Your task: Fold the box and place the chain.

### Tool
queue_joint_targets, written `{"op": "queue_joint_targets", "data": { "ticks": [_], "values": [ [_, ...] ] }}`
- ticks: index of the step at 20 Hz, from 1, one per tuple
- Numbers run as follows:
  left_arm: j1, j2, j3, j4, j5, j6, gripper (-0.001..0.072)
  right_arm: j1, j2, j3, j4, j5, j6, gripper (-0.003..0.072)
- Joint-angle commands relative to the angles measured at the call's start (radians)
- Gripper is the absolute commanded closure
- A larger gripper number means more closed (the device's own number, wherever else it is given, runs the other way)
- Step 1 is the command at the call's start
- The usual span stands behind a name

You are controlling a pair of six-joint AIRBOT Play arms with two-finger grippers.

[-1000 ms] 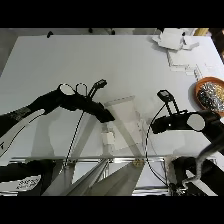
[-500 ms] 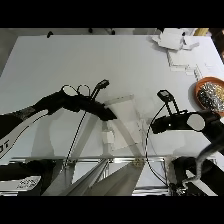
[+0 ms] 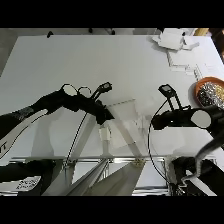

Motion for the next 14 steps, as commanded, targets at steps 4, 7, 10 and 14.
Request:
{"op": "queue_joint_targets", "data": {
  "ticks": [4, 7, 10, 14],
  "values": [
    [-0.117, 0.039, 0.018, 0.030, 0.171, 0.283, 0.0704, 0.001, 0.042, 0.190, -0.097, 0.164, -0.093, 0.0366],
    [-0.174, 0.037, 0.018, 0.029, 0.307, 0.327, 0.0706, 0.001, 0.090, 0.196, -0.107, 0.181, -0.178, 0.0366],
    [-0.179, 0.019, 0.018, 0.029, 0.343, 0.326, 0.0706, 0.001, 0.100, 0.196, -0.106, 0.199, -0.211, 0.0367],
    [-0.180, -0.016, 0.018, 0.051, 0.333, 0.323, 0.0706, 0.001, 0.101, 0.196, -0.106, 0.194, -0.211, 0.0367]
  ]
}}
